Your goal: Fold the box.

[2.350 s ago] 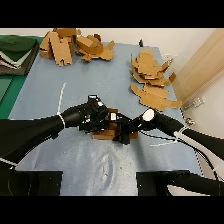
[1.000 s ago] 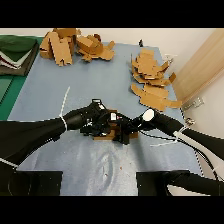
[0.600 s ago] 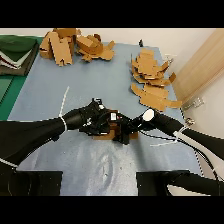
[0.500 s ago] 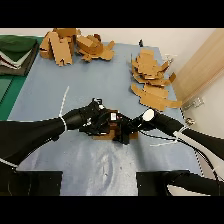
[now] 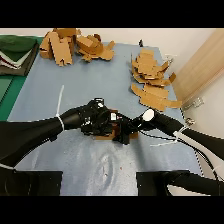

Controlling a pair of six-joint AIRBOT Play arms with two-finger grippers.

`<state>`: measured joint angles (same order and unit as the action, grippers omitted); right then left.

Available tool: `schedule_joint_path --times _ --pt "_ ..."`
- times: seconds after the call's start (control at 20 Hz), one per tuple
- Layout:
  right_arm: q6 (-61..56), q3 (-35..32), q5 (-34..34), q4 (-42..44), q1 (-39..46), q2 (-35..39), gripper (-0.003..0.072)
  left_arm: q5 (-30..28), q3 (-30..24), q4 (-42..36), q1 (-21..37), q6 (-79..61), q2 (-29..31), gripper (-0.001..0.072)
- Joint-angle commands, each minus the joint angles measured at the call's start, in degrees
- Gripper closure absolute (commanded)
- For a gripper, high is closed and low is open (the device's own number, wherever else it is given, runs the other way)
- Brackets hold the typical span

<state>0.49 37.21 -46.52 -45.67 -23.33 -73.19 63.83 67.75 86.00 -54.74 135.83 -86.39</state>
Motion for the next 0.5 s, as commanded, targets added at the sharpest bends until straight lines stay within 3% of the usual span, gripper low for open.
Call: schedule_joint_path --times 0.0,0.35,0.45 --pt "0.0 0.0 0.0 0.0 0.0 0.0 0.0170 -0.2 0.0 -0.3 1.2 0.0 2.6 0.0115" --pt "0.0 0.0 0.0 0.0 0.0 0.0 0.0170 0.2 0.0 -0.6 2.5 -1.7 8.7 0.0115" --pt "0.0 0.0 0.0 0.0 0.0 0.0 0.0170 3.6 0.0 -0.6 3.5 -4.1 10.0 0.0116"
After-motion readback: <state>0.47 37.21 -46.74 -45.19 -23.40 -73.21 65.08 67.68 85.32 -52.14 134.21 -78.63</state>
